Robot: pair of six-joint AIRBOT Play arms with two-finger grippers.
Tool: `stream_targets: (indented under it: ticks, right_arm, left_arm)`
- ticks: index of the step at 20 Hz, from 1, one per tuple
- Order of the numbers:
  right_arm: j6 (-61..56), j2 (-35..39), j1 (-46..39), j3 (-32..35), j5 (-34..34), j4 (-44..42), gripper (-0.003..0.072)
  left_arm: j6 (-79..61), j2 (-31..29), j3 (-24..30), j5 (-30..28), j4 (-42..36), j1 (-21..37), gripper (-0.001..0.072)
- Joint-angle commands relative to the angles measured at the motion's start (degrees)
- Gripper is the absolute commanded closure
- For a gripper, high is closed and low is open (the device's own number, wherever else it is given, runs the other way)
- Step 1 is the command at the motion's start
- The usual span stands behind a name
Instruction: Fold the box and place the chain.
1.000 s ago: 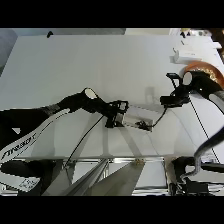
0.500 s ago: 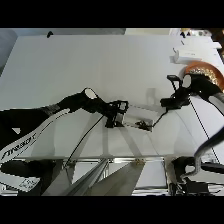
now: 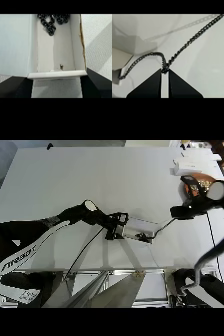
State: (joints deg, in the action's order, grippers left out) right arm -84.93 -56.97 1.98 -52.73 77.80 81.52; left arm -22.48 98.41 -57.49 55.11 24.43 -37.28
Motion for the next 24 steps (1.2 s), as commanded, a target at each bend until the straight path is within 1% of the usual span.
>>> stream_targets:
  ticks: [1,3,6,10,14,16,19,21,24]
  right_arm:
    - [3.0,10.9,0.0,0.0,6.0,-11.5,0.0667]
    - [3.0,15.9,0.0,0.0,7.2,-16.6,0.0667]
    - [2.9,22.8,0.0,0.0,7.3,-22.8,0.0667]
    - [2.9,28.2,0.0,0.0,6.7,-31.1,0.0667]
    - [2.9,29.1,0.0,0.1,4.7,-36.6,0.0667]
    - [2.9,29.0,0.0,0.5,2.0,-36.9,0.0666]
    - [3.0,28.5,0.0,1.7,0.1,-36.7,0.0666]
    - [3.2,27.7,0.0,3.7,-0.9,-36.3,0.0666]
    - [5.8,26.0,0.2,9.6,-4.3,-36.3,0.0666]
  left_arm:
    - [0.0,0.0,0.0,0.0,0.0,0.0,0.05]
    - [0.0,0.0,0.0,0.0,0.0,0.0,0.05]
    - [0.0,0.0,0.0,0.0,0.0,0.0,0.05]
    - [0.0,0.0,0.0,0.0,0.0,0.0,0.05]
    - [0.0,0.0,0.0,0.0,0.0,0.0,0.05]
    - [0.0,0.0,0.0,0.0,0.0,0.0,0.05]
    - [0.0,0.0,0.0,0.0,0.0,0.0,0.05]
    - [0.0,0.0,0.0,0.0,0.0,0.0,0.05]
    - [0.0,0.0,0.0,0.0,0.0,0.0,0.05]
